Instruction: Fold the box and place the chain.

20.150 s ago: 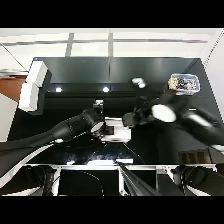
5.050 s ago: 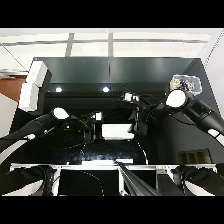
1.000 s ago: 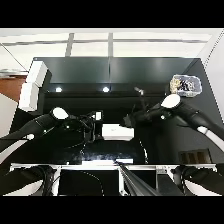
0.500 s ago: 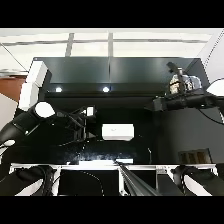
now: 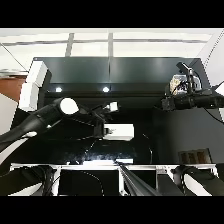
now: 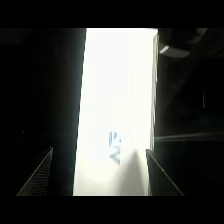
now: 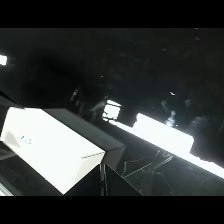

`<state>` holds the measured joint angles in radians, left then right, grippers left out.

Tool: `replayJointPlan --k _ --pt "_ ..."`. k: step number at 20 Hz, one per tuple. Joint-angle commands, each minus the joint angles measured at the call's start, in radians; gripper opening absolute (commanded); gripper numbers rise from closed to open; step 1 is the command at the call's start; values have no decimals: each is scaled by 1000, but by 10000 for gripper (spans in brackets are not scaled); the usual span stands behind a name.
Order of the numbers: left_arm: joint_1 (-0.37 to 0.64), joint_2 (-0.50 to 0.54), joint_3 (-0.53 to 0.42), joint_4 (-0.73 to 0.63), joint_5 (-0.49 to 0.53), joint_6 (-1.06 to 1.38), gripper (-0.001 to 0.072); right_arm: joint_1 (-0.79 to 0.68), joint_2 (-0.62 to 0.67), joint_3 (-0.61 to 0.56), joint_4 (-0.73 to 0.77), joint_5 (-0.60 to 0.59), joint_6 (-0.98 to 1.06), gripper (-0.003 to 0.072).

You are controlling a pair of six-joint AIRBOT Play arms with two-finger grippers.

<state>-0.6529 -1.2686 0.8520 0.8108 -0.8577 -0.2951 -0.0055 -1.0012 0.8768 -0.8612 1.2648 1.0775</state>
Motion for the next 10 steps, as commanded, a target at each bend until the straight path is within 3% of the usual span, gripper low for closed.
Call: replayJointPlan --k 1,10 --pt "-63 -67 20 -64 70 -25 706 -2 0 0 -5 -6 0 37" --pt "-71 -71 19 -60 60 -27 706 -2 0 0 -8 -12 0 37"
